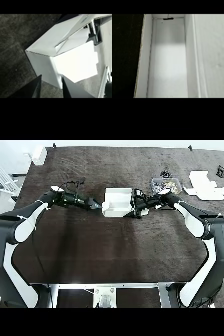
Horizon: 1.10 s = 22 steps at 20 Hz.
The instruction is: Fold the box and place the chain.
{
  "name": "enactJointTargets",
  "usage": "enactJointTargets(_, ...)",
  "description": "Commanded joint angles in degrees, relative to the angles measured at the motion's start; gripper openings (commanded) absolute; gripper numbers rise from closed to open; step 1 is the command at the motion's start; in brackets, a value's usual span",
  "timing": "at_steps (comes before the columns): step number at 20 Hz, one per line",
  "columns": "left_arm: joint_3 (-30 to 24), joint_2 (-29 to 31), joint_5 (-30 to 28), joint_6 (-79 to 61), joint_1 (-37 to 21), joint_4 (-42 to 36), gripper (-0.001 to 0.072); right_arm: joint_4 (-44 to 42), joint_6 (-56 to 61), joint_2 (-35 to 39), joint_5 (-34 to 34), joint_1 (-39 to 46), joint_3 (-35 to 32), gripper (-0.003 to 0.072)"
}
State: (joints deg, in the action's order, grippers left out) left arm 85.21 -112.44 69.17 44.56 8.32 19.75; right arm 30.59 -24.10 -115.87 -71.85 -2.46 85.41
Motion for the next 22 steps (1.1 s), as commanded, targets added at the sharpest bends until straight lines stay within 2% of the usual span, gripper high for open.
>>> enactJointTargets(1, 0.0, 0.0, 0.9, 0.0, 0.0, -1.4, 0.0314, 0.0, 0.0, 0.0, 0.0, 0.0, 0.0, 0.0582)
enactJointTargets(9, 0.0, 0.0, 3.3, 0.0, 0.0, -2.2, 0.0313, 0.0, 0.0, 0.0, 0.0, 0.0, 0.0, 0.0582)
enactJointTargets(22, 0.0, 0.0, 1.8, 0.5, 0.0, -2.2, 0.0314, 0.0, 0.0, 0.0, 0.0, 0.0, 0.0, 0.0582)
